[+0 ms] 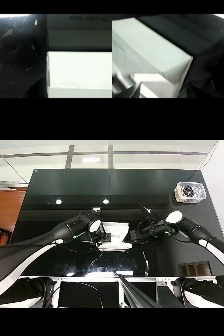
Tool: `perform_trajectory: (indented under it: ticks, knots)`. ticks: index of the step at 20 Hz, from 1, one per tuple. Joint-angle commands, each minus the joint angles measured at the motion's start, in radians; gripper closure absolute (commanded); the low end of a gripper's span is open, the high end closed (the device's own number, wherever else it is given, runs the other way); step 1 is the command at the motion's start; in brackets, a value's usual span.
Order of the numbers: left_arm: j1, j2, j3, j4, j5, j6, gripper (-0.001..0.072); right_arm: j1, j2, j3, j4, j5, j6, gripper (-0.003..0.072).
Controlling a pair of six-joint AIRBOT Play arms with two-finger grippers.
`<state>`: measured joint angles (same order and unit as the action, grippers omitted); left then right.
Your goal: Fold the box and place the chain.
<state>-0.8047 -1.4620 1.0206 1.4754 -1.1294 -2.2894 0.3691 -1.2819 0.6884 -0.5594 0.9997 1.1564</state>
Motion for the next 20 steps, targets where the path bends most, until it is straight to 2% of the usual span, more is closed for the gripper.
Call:
perform_trajectory:
  ticks: [1, 4, 7, 9, 10, 11, 20]
  knots:
    - [0.0, -0.001, 0.001, 0.0, -0.002, 0.0, 0.068, 0.102, 0.0, 0.051, -0.138, -0.123, 0.18, 0.0043]
    - [0.0, -0.001, 0.001, 0.0, -0.002, 0.0, 0.068, 0.16, 0.0, 0.108, -0.335, -0.14, 0.401, 0.0044]
    - [0.0, -0.001, 0.001, 0.001, -0.002, 0.0, 0.0679, 0.208, -0.001, 0.157, -0.528, -0.099, 0.604, 0.0046]
    - [0.0, -0.001, 0.001, 0.001, -0.002, 0.0, 0.068, 0.221, -0.001, 0.177, -0.545, -0.076, 0.63, 0.0128]
    - [0.0, -0.001, 0.001, 0.001, -0.002, 0.0, 0.0679, 0.224, -0.001, 0.183, -0.539, -0.072, 0.631, 0.0128]
    - [0.0, -0.001, 0.001, 0.0, -0.001, 0.0, 0.068, 0.225, -0.001, 0.188, -0.537, -0.071, 0.631, 0.0197]
    - [0.0, -0.001, 0.001, 0.0, -0.006, 0.0, 0.068, 0.225, 0.0, 0.19, -0.529, 0.04, 0.63, 0.0201]
